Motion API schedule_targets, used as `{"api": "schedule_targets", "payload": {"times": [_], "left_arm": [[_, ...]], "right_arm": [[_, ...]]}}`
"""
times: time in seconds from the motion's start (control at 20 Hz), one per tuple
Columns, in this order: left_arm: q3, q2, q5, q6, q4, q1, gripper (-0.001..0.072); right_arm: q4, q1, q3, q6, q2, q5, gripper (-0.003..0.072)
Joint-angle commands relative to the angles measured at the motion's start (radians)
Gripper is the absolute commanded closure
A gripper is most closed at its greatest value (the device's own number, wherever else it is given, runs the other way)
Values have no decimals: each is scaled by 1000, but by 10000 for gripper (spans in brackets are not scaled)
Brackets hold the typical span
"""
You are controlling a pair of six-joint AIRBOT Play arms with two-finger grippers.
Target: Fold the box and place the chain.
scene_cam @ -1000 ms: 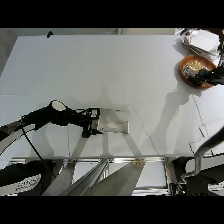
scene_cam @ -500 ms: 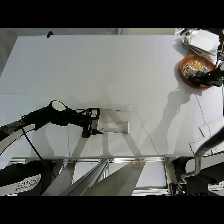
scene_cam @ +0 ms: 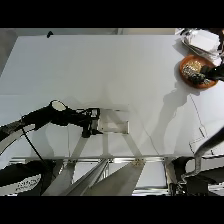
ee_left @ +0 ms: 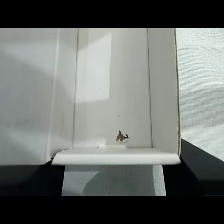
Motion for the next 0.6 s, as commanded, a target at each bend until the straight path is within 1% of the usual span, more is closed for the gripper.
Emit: {"api": "schedule_targets", "payload": {"times": [0.0,0.2,0.4,0.55], "left_arm": [[0,1,0,0,0,0,437],[0,1,0,0,0,0,437],[0,1,0,0,0,0,437],[0,1,0,0,0,0,437]], "right_arm": [[12,0,0,-23,65,26,675],[27,13,0,-117,181,134,675],[44,60,0,-152,376,219,675],[121,112,0,-176,531,265,675]]}}
